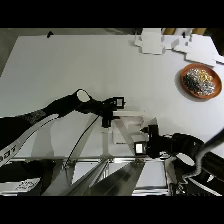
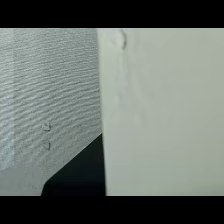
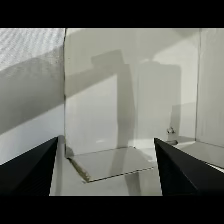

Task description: Fold the box and place the chain.

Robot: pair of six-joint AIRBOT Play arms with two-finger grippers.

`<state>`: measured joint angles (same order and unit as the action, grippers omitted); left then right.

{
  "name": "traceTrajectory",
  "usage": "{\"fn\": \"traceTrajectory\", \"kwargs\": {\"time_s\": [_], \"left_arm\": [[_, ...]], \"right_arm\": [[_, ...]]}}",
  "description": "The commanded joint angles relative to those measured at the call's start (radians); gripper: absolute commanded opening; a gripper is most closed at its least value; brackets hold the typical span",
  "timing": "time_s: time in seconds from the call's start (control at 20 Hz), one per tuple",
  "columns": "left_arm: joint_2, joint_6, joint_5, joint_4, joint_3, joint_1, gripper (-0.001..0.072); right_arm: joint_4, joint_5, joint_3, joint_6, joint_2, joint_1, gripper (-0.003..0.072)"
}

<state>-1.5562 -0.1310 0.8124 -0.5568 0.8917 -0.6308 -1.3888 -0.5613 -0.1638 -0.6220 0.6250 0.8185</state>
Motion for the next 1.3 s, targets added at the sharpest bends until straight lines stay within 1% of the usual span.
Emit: {"fn": "traceTrajectory", "kwargs": {"time_s": [0.0, 0.15, 0.25, 0.5, 0.6, 0.75, 0.85, 1.05, 1.25], "left_arm": [[-0.001, 0.000, 0.000, 0.000, -0.001, 0.000, 0.0008], [-0.001, 0.000, 0.000, 0.000, -0.001, 0.000, 0.0008], [-0.001, 0.000, 0.000, 0.000, -0.001, 0.000, 0.0008], [-0.001, 0.000, 0.000, 0.000, -0.001, 0.000, 0.0008], [-0.001, 0.000, 0.000, 0.000, -0.001, 0.000, 0.0008], [-0.001, 0.000, 0.000, 0.000, -0.001, 0.000, 0.0008], [-0.001, 0.000, 0.000, 0.000, -0.001, 0.000, 0.0008], [-0.001, 0.000, 0.000, 0.000, -0.001, 0.000, 0.0008], [-0.001, 0.000, 0.000, 0.000, -0.001, 0.000, 0.0008]], "right_arm": [[-0.014, 0.053, 0.000, 0.000, 0.026, 0.000, 0.0665], [-0.013, 0.045, -0.008, 0.000, 0.025, 0.000, 0.0663], [-0.013, 0.016, -0.042, 0.000, 0.026, -0.001, 0.0657], [0.018, 0.013, -0.084, 0.003, 0.026, -0.119, 0.0650], [0.075, -0.003, -0.090, 0.009, 0.026, -0.167, 0.0649], [0.244, -0.012, -0.092, 0.190, 0.026, -0.215, 0.0650], [0.306, -0.031, -0.099, 0.269, 0.026, -0.247, 0.0651], [0.378, -0.044, -0.105, 0.315, 0.030, -0.330, 0.0651], [0.376, -0.058, -0.106, 0.365, 0.030, -0.383, 0.0653]]}}
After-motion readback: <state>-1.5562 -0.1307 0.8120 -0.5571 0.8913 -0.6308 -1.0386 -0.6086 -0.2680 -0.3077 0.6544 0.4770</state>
